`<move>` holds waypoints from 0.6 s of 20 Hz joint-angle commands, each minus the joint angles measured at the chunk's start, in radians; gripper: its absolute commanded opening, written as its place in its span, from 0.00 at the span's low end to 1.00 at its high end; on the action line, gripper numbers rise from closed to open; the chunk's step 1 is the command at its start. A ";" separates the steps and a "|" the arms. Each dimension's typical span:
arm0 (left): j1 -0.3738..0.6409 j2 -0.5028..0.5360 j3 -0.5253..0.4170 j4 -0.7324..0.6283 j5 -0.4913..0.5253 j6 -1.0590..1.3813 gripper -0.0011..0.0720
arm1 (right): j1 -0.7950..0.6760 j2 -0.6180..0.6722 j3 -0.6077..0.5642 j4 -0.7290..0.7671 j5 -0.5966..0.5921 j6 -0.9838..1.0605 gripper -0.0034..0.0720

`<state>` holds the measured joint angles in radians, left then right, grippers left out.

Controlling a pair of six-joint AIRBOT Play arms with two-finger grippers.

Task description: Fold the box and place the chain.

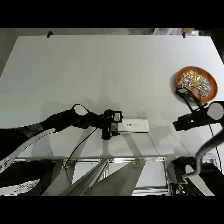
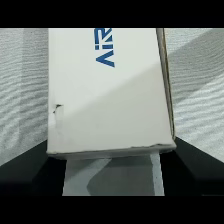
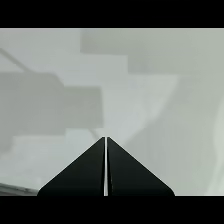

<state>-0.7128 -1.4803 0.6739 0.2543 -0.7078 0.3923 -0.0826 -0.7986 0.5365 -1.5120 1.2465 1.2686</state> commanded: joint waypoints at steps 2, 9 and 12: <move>0.000 0.000 0.000 0.000 0.000 0.000 0.39 | -0.245 0.000 -0.046 -0.029 0.079 0.096 0.06; 0.000 0.000 0.000 0.000 -0.009 0.000 0.39 | -0.250 0.011 -0.046 -0.026 0.112 0.095 0.06; 0.001 0.003 0.000 0.000 -0.033 0.001 0.38 | -0.250 0.011 -0.046 -0.026 0.112 0.096 0.06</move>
<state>-0.7128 -1.4799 0.6739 0.2577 -0.7227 0.3923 -0.3271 -0.7883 0.4915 -1.5364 1.3514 1.3617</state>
